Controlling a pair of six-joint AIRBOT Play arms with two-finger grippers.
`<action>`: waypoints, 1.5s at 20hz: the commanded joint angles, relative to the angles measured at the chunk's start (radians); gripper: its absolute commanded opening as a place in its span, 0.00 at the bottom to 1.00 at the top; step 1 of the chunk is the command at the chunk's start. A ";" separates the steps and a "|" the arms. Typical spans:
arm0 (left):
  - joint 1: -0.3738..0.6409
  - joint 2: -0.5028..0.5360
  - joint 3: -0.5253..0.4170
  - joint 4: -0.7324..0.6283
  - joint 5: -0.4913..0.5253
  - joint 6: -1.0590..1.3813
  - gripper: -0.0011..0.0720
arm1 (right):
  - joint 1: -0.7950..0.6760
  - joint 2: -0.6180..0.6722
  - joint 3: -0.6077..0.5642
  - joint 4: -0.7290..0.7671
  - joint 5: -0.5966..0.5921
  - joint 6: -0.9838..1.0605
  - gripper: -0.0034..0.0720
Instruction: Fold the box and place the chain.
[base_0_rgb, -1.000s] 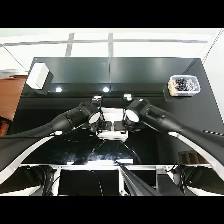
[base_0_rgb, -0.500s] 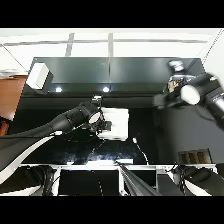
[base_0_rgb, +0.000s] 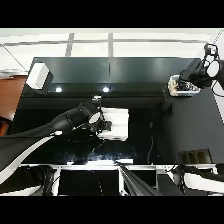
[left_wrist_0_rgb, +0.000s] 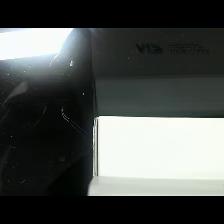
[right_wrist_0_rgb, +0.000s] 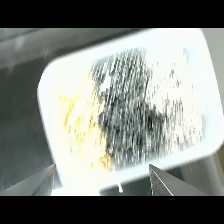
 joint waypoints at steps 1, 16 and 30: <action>0.001 -0.001 0.000 0.000 0.008 0.000 0.05 | -0.042 -0.194 0.144 0.021 0.003 -0.024 0.99; 0.001 -0.001 0.000 0.000 0.001 0.000 0.05 | -0.042 -0.310 0.172 -0.002 0.066 0.002 0.20; 0.001 -0.001 0.000 0.000 0.002 0.000 0.05 | -0.042 -0.186 0.272 0.012 0.164 -0.161 0.07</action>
